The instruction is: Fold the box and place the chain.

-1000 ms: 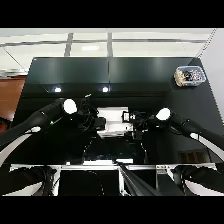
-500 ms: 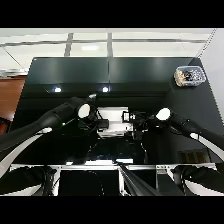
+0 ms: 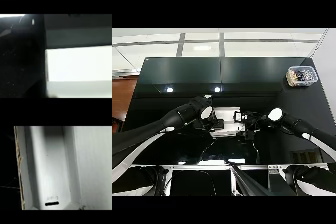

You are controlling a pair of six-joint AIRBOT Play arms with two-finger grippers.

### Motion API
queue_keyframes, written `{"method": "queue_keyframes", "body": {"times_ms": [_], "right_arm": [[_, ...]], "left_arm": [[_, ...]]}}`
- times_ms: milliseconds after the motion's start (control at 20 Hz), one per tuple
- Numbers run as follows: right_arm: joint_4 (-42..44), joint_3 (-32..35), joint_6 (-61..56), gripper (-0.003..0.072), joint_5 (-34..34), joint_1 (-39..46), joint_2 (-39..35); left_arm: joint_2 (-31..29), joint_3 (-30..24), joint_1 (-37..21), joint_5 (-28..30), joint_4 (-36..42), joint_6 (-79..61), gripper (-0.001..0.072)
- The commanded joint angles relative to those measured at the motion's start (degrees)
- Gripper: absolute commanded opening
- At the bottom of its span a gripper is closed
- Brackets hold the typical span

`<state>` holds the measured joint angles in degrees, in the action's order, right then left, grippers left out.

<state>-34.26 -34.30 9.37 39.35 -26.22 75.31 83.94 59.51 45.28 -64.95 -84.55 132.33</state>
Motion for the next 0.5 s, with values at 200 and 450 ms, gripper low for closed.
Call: {"method": "queue_keyframes", "body": {"times_ms": [200, 450], "right_arm": [[-0.07, -0.04, 0.07, 0.0199, 0.07, 0.02, -0.02], [-0.07, -0.04, 0.07, 0.0199, 0.07, 0.02, -0.02]], "left_arm": [[0.17, 1.36, 0.15, 0.81, 1.31, 0.83, 0.0319], [0.74, 1.79, 0.13, -0.09, 1.31, 1.84, 0.0202]]}}
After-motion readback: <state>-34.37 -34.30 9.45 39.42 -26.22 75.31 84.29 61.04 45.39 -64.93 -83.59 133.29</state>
